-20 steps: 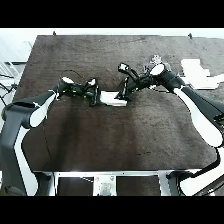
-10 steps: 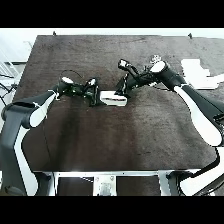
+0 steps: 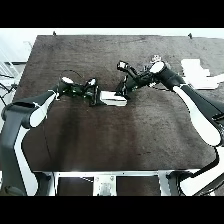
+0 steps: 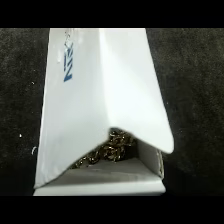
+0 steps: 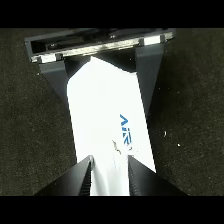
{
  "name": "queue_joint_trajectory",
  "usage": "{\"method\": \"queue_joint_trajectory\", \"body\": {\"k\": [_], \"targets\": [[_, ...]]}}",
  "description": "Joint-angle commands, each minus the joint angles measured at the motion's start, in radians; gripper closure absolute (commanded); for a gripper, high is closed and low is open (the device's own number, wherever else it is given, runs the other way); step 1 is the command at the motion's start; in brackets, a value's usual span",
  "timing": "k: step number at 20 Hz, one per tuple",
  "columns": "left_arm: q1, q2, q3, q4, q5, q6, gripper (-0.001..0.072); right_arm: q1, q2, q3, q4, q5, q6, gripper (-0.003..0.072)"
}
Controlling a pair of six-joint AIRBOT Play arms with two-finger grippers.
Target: Fold the box and place the chain.
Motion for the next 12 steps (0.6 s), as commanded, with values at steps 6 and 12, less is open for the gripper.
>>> {"method": "queue_joint_trajectory", "body": {"k": [6,12], "targets": [[0.000,0.000,0.000,0.000,0.000,0.000,0.0248,0.018,-0.009,0.001,-0.011,-0.055,0.010,0.0421],[0.000,0.000,0.000,0.000,0.000,0.000,0.0248,0.019,-0.009,0.000,-0.026,-0.039,0.059,0.0424]]}}
